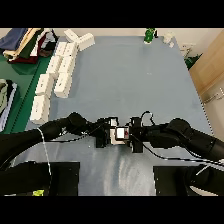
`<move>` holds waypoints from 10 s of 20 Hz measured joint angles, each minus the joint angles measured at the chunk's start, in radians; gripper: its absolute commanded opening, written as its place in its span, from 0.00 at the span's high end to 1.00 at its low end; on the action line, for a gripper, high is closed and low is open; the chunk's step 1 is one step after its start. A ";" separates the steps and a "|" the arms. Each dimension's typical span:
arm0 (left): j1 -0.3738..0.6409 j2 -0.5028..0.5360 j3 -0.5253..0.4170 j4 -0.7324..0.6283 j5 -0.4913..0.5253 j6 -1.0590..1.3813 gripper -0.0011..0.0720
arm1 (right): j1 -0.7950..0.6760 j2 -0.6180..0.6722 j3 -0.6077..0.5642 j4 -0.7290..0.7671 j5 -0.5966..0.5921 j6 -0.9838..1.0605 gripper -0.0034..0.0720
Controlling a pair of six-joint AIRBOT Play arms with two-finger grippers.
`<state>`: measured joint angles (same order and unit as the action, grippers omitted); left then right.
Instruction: Fold the box.
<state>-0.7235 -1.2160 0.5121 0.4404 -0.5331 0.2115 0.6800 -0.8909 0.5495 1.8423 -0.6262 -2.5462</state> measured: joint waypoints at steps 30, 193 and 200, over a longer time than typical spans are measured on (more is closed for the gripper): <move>0.000 0.000 0.000 0.000 0.000 0.000 0.34 | 0.021 0.047 0.006 -0.122 0.105 -0.013 0.68; 0.903 0.449 -0.216 0.680 0.039 -1.278 0.34 | -0.394 -0.211 0.321 -0.503 -0.419 0.968 0.95; 0.903 0.415 -0.216 0.678 0.137 -1.225 0.34 | -0.394 -0.211 0.321 -0.503 -0.419 0.968 0.95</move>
<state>0.1799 -0.8005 0.2962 1.1179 -0.3965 -1.0130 0.2855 -1.1019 0.8707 1.3392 -1.0454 -1.5784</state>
